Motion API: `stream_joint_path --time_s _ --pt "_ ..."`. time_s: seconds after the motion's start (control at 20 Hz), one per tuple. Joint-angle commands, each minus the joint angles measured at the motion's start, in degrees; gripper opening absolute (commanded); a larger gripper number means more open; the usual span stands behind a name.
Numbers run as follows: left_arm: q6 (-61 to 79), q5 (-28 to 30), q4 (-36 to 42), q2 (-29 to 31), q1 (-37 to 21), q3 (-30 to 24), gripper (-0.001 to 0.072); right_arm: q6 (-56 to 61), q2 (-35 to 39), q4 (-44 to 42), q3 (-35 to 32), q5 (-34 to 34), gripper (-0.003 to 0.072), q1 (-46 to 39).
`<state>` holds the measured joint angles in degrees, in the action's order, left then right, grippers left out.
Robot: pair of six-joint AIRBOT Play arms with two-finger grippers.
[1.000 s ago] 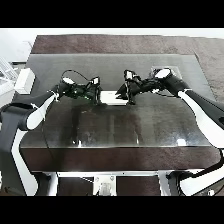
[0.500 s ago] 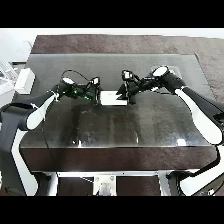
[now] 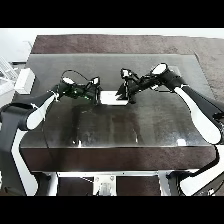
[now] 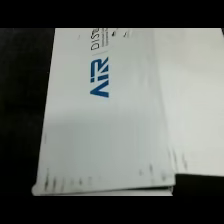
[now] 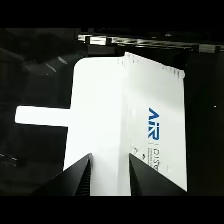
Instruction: Fold the box and place the chain.
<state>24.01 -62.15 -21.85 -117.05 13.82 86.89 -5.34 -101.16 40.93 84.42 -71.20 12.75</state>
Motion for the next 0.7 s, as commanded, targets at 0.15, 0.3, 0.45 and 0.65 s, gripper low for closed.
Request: stream_joint_path --time_s 0.15,0.3,0.45,0.65 --pt "0.00 -0.02 -0.02 0.04 -0.04 0.00 0.0472 0.87 -1.11 0.28 0.09 3.13 0.0321 0.59" --pt "0.00 0.00 -0.02 0.04 -0.04 0.00 0.0472 0.87 -1.11 0.33 0.13 4.17 0.0323 0.79" --pt "0.00 -0.02 -0.02 0.04 -0.04 0.00 0.0471 0.87 -1.11 0.31 0.13 6.32 0.0340 0.76" --pt "0.00 0.00 -0.02 0.04 -0.04 0.00 0.0472 0.87 -1.09 0.31 0.66 6.88 0.0379 0.76"
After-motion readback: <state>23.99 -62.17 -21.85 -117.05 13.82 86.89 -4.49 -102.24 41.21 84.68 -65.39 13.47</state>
